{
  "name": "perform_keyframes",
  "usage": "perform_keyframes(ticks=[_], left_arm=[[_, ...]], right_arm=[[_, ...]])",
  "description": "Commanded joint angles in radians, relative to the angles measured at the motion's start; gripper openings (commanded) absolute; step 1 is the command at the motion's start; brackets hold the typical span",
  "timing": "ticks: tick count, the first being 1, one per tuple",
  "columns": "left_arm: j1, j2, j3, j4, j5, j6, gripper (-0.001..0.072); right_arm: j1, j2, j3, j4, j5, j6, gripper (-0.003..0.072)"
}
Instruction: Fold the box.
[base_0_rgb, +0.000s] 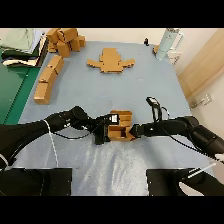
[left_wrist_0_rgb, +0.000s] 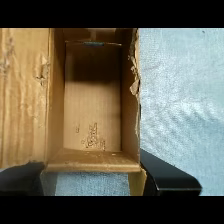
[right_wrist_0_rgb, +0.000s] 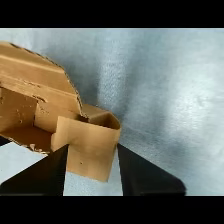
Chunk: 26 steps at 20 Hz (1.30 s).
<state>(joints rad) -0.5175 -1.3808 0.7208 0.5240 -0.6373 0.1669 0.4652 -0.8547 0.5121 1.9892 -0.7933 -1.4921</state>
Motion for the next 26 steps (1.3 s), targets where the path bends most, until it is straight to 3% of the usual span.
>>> perform_keyframes(ticks=[1, 3, 7, 12, 17, 19, 21, 22, 26], left_arm=[[0.000, 0.001, 0.001, 0.000, 0.000, 0.000, 0.0469], [0.000, 0.001, 0.001, 0.000, 0.000, 0.000, 0.0469], [0.000, 0.001, 0.001, 0.000, 0.000, 0.000, 0.0469], [0.000, 0.001, 0.001, 0.000, 0.000, 0.000, 0.0469], [0.000, 0.001, 0.001, 0.000, 0.000, 0.000, 0.0469], [0.000, 0.001, 0.001, 0.000, 0.000, 0.000, 0.0469], [0.000, 0.001, 0.001, 0.000, 0.000, 0.000, 0.0469], [0.000, 0.001, 0.001, 0.000, 0.000, 0.000, 0.0469], [0.000, 0.001, 0.001, 0.000, 0.000, 0.000, 0.0469]], right_arm=[[0.052, -0.068, 0.009, 0.004, 0.018, 0.003, 0.0415], [0.101, -0.090, 0.037, -0.025, 0.034, 0.013, 0.0415], [0.182, -0.164, 0.113, -0.201, -0.002, 0.227, 0.0415], [0.290, -0.301, 0.253, -0.444, -0.173, 0.542, 0.0415], [0.343, -0.438, 0.379, -0.491, -0.309, 0.745, 0.0414], [0.347, -0.476, 0.400, -0.504, -0.327, 0.789, 0.0341], [0.347, -0.493, 0.405, -0.504, -0.345, 0.808, 0.0151], [0.347, -0.495, 0.405, -0.506, -0.349, 0.811, 0.0022], [0.347, -0.494, 0.407, -0.516, -0.349, 0.811, 0.0026]])
